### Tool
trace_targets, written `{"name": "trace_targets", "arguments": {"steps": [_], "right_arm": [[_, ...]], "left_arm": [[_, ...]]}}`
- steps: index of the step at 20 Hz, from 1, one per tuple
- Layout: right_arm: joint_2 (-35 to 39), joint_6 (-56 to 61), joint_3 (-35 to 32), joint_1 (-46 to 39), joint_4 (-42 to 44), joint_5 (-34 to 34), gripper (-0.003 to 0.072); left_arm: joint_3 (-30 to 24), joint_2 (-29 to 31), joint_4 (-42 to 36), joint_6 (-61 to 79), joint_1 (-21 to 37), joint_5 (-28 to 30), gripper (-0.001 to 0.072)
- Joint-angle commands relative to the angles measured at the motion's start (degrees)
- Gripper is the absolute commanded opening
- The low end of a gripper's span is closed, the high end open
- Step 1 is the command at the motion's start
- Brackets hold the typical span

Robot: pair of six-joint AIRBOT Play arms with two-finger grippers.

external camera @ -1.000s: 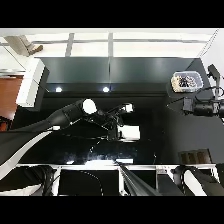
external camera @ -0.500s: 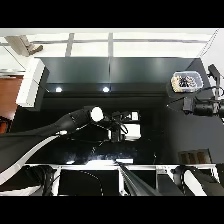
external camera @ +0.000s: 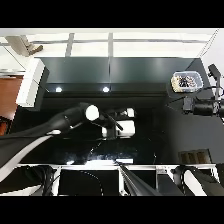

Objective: Fold the box and place the chain.

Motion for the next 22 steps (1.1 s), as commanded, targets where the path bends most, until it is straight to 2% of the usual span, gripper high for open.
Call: {"name": "trace_targets", "arguments": {"steps": [1, 4, 6, 10, 12, 14, 16, 18, 20, 22], "right_arm": [[0.0, -0.4, 0.0, 0.0, 0.0, -0.1, 0.0012], [0.0, -0.5, 0.0, 0.0, 0.0, -0.1, 0.0012], [0.0, -0.3, 0.0, 0.0, 0.1, -0.1, 0.0012], [0.0, -0.3, 0.0, 0.0, 0.1, -0.5, 0.0012], [0.0, -0.3, 0.0, 0.0, 0.0, -0.5, 0.0012], [0.0, -0.3, 0.0, 0.0, 0.0, -0.5, 0.0012], [0.0, -0.3, 0.0, 0.0, 0.0, -0.6, 0.0012], [0.0, -0.3, 0.0, 0.0, 0.0, -1.4, 0.0012], [0.0, -0.3, 0.0, 0.0, 0.0, -2.3, 0.0012], [0.0, 0.2, 0.0, 0.0, 0.0, -3.4, 0.0012]], "left_arm": [[-1.0, 6.5, 11.6, -16.5, 9.7, -10.5, 0.029], [-3.7, 13.8, 16.5, -23.6, 25.5, -20.3, 0.029], [-6.1, 18.6, 17.4, -23.9, 38.6, -25.4, 0.029], [-8.6, 24.0, 18.6, -23.9, 65.5, -29.0, 0.029], [-8.8, 25.1, 18.5, -23.2, 76.3, -29.0, 0.029], [-9.1, 25.2, 18.5, -19.5, 84.8, -28.1, 0.029], [-9.8, 25.2, 18.4, -14.7, 90.2, -24.7, 0.029], [-10.6, 25.1, 17.3, -12.4, 93.7, -17.7, 0.029], [-10.8, 24.2, 15.5, -12.3, 94.4, -11.0, 0.029], [-10.8, 21.6, 10.6, -9.5, 92.4, -7.8, 0.029]]}}
